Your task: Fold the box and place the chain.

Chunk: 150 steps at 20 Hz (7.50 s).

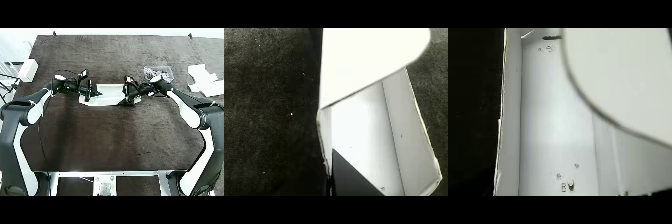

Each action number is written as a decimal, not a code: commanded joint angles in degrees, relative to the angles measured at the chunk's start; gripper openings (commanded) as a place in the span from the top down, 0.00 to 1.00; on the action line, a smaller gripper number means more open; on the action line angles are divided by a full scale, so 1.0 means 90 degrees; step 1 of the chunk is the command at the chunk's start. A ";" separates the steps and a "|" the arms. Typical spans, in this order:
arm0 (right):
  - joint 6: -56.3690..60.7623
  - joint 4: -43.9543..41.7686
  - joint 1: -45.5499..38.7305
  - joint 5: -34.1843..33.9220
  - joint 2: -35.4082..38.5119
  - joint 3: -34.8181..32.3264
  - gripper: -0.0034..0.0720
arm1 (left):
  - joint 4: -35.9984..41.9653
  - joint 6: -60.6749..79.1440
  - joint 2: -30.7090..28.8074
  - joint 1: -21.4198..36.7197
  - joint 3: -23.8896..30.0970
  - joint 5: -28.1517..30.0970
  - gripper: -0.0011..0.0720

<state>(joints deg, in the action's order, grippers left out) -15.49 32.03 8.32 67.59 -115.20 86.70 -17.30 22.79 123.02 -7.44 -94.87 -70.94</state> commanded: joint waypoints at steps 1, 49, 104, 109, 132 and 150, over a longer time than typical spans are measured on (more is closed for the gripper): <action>-0.0002 0.0073 0.0019 0.0002 -0.0070 0.0092 0.10 | 0.0000 0.0000 0.0005 0.0000 0.0000 0.0002 0.96; 0.0000 0.0160 0.0019 0.0187 -0.0221 0.0262 0.18 | 0.0427 -0.0036 -0.0010 0.0112 -0.0151 -0.0930 0.56; 0.0000 0.0160 0.0019 0.0185 -0.0221 0.0262 0.18 | -0.0899 -0.1064 -0.1467 -0.0432 0.0046 0.1654 0.96; -0.0002 0.0160 0.0019 0.0187 -0.0221 0.0262 0.18 | -0.2489 -0.1763 -0.1613 -0.0134 -0.0177 0.0257 0.09; -0.0002 0.0160 0.0019 0.0187 -0.0221 0.0262 0.18 | -0.3553 -0.2344 -0.1545 -0.0704 0.0192 0.0333 0.14; -0.0002 0.0160 0.0019 0.0187 -0.0221 0.0262 0.17 | -0.3002 -0.1800 -0.1542 -0.0704 0.0622 0.1163 0.67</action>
<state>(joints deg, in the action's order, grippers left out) -15.51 33.50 8.43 69.25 -117.16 89.06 -46.65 4.01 109.10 -13.78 -90.80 -63.77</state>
